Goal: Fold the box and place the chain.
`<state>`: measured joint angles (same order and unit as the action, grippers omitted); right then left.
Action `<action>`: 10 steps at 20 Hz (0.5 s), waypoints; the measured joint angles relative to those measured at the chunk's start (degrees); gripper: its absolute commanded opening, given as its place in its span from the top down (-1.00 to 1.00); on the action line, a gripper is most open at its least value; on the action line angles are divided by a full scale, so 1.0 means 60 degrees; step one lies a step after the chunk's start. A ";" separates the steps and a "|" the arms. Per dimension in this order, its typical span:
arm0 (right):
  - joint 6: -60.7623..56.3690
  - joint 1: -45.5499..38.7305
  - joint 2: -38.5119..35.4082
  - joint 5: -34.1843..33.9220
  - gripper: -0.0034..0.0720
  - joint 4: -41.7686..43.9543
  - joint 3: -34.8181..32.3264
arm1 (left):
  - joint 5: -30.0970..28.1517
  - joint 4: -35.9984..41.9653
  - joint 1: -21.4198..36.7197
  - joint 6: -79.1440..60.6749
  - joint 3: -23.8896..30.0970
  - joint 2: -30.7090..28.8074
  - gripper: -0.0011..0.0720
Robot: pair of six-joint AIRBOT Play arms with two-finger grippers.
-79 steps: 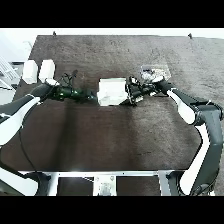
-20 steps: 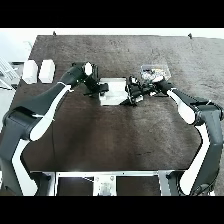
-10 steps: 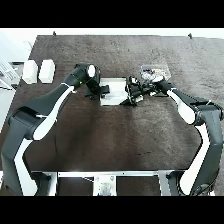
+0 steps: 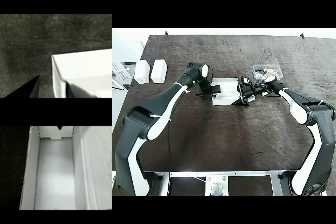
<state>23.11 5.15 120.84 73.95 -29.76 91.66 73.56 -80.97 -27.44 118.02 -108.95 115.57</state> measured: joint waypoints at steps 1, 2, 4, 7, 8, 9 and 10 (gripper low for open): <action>0.0000 0.0000 0.0000 0.0000 -0.63 0.0000 0.0000 | 0.0127 -0.0015 0.0000 0.0000 -0.0153 0.0109 -0.01; 0.0000 0.0000 0.0000 -0.0004 -0.63 0.0000 0.0000 | 0.0317 -0.0047 -0.0004 0.0000 -0.0350 0.0248 -0.01; -0.0004 0.0000 0.0000 0.0000 -0.63 0.0000 0.0000 | 0.0641 -0.0091 -0.0015 0.0004 -0.0714 0.0495 -0.01; 0.0000 0.0000 0.0000 -0.0004 -0.63 0.0000 0.0000 | 0.0929 -0.0149 -0.0080 0.0007 -0.1024 0.0732 -0.01; 0.0000 0.0000 0.0000 0.0000 -0.63 0.0000 0.0000 | 0.0991 -0.0157 -0.0098 0.0007 -0.1071 0.0776 0.08; 0.0000 0.0000 0.0000 0.0000 -0.63 0.0000 0.0000 | 0.1002 -0.0146 -0.0113 0.0015 -0.1111 0.0809 0.60; 0.0000 0.0004 0.0000 -0.0004 -0.63 0.0018 0.0000 | 0.0962 -0.0095 -0.0135 0.0022 -0.1144 0.0827 0.84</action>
<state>23.11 5.17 120.84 73.93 -29.65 91.66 79.33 -81.54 -28.25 118.15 -115.81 120.53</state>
